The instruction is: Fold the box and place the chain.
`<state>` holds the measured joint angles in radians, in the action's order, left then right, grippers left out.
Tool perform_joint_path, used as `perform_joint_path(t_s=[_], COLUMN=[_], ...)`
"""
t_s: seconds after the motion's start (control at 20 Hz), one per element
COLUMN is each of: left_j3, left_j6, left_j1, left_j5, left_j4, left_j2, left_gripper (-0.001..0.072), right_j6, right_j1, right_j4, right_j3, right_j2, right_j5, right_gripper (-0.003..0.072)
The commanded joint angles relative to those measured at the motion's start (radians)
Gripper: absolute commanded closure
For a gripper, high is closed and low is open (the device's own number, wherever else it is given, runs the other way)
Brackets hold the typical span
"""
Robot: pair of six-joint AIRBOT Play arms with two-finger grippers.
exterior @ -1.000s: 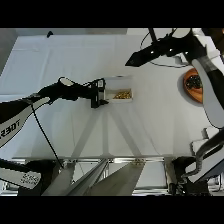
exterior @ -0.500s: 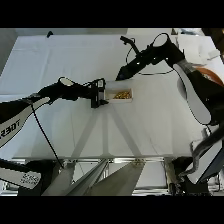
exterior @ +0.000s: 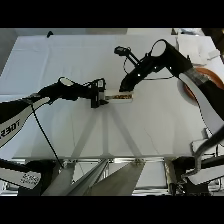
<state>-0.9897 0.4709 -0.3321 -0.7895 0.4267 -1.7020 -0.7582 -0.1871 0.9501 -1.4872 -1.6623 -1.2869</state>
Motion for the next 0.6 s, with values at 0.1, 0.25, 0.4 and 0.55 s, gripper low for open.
perform_joint_path(t_s=[0.1, 0.25, 0.4, 0.55], left_j3=[0.000, 0.000, 0.000, 0.000], left_j6=[0.000, 0.000, 0.000, 0.000], left_j1=[0.000, 0.000, 0.000, 0.000], left_j5=[0.000, 0.000, 0.000, 0.000], left_j4=[0.000, 0.000, 0.000, 0.000], left_j2=[0.000, 0.000, 0.000, 0.000], left_gripper=[0.0451, 0.0451, 0.0451, 0.0451], right_j6=[0.267, 0.326, 0.340, 0.375], right_j1=[-0.056, -0.078, -0.087, -0.087], right_j4=[0.053, 0.074, 0.092, 0.101], right_j3=[0.255, 0.315, 0.322, 0.322], right_j2=[0.187, 0.207, 0.207, 0.207], right_j5=[0.290, 0.360, 0.432, 0.499], right_gripper=[0.0358, 0.0265, 0.0262, 0.0262])
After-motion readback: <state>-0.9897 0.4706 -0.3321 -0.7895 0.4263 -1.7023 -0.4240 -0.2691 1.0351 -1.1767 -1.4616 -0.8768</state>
